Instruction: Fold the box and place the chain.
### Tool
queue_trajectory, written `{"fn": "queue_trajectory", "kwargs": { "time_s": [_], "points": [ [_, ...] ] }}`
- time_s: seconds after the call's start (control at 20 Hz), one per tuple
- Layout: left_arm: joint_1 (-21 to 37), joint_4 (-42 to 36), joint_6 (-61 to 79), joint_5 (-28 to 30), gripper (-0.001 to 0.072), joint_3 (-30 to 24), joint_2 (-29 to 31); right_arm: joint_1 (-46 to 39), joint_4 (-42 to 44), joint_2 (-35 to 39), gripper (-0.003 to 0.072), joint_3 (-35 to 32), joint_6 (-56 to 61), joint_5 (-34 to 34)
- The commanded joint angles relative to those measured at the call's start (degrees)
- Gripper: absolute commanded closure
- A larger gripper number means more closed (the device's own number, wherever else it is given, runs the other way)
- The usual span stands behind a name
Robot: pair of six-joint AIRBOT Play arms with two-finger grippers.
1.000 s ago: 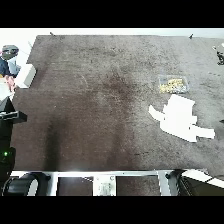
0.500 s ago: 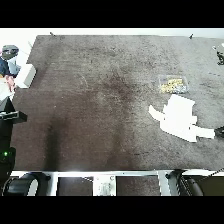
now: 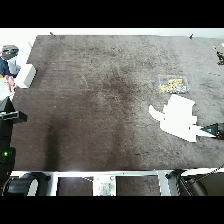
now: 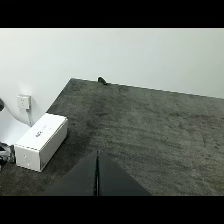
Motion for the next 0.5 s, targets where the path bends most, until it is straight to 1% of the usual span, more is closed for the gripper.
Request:
{"fn": "queue_trajectory", "kwargs": {
  "time_s": [0.0, 0.1, 0.15, 0.2, 0.3, 0.35, 0.45],
  "points": [
    [0.0, 0.0, 0.0, 0.0, 0.0695, 0.0, 0.0, 3.5, 0.9, -1.9, 0.0675, 0.0, -3.7, 4.8],
    [0.0, 0.0, 0.0, 0.0, 0.0695, 0.0, 0.0, 4.0, 1.3, -1.9, 0.0676, 0.0, -5.0, 10.2],
    [0.0, 0.0, 0.0, 0.0, 0.0695, 0.0, 0.0, 4.0, 2.4, -1.8, 0.0677, 0.0, -4.9, 11.4],
    [0.0, 0.0, 0.0, 0.0, 0.0695, 0.0, 0.0, 4.1, 3.9, -1.2, 0.0677, -0.4, -4.5, 11.5],
    [0.0, 0.0, 0.0, 0.0, 0.0695, 0.0, 0.0, 5.6, 5.6, 2.2, 0.0677, -4.1, -5.6, 9.6],
    [0.0, 0.0, 0.0, 0.0, 0.0695, 0.0, 0.0, 7.1, 6.2, 4.1, 0.0677, -6.2, -5.7, 8.1],
    [0.0, 0.0, 0.0, 0.0, 0.0695, 0.0, 0.0, 11.1, 8.6, 7.5, 0.0677, -10.2, -5.6, 7.5]
  ]
}}
